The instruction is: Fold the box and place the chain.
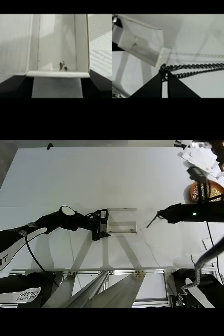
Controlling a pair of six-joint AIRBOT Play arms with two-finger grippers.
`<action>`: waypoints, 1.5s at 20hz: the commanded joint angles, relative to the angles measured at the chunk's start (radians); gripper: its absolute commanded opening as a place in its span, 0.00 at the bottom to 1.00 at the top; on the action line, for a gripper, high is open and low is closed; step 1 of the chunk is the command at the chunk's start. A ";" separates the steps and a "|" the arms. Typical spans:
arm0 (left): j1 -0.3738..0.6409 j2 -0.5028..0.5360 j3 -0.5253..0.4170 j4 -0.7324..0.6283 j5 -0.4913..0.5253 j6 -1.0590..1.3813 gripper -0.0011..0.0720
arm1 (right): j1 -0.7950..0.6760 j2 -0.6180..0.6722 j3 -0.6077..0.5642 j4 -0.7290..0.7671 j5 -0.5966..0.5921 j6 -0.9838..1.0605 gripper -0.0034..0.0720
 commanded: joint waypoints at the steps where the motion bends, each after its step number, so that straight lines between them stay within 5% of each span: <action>1: 0.000 -0.001 0.000 0.000 0.000 0.000 0.37 | 0.173 0.002 -0.018 -0.015 -0.116 0.085 0.06; 7: 0.000 -0.001 0.000 0.000 0.000 0.000 0.37 | 0.383 -0.057 -0.018 -0.059 -0.295 0.204 0.06; 14: 0.000 -0.001 0.000 0.000 0.000 0.000 0.37 | 0.607 -0.303 -0.018 -0.107 -0.538 0.305 0.06; 30: 0.000 0.000 0.000 0.000 0.000 0.000 0.37 | 0.688 -0.512 -0.018 -0.208 -0.645 0.489 0.06</action>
